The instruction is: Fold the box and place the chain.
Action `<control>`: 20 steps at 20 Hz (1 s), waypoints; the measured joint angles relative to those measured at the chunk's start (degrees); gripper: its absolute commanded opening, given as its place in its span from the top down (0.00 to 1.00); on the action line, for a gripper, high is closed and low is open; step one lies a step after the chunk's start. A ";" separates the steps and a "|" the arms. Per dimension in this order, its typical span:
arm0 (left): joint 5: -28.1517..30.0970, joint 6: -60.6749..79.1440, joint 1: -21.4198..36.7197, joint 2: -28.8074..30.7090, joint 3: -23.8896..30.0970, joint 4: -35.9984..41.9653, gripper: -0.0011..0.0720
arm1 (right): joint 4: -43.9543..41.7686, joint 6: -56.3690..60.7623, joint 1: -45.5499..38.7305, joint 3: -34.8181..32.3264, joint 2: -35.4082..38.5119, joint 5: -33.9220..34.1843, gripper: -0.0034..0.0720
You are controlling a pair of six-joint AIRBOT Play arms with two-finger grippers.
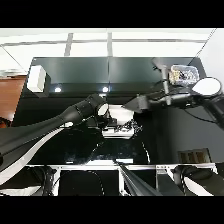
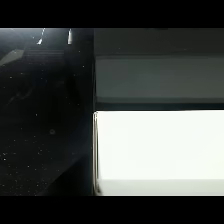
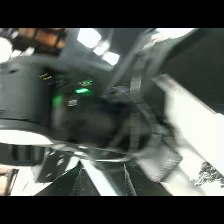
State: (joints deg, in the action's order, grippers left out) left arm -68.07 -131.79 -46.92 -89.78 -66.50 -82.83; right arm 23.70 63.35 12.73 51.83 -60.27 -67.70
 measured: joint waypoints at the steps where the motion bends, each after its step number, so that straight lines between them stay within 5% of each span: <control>1: 0.00 0.00 0.00 0.00 0.00 0.02 0.94 | 1.92 -0.44 -2.58 -0.26 0.81 -1.03 0.53; 6: 0.02 0.00 0.00 0.00 0.00 0.02 0.94 | 10.86 -6.86 -14.80 -9.05 7.13 -0.35 0.53; 8: 0.02 0.00 0.00 0.02 0.00 0.02 0.94 | 12.57 -11.78 -17.03 -15.06 8.44 2.60 0.00; 14: 0.04 0.00 0.00 0.00 0.00 0.02 0.94 | 14.27 -36.00 -10.10 -28.06 9.14 14.03 0.00; 20: 0.02 0.00 0.00 0.00 0.00 0.02 0.94 | 13.99 -64.39 1.14 -27.67 3.74 22.08 0.00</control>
State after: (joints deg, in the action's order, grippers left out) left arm -68.05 -131.79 -46.92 -89.78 -66.50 -82.81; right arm 37.69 -1.04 13.87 24.16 -56.53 -45.63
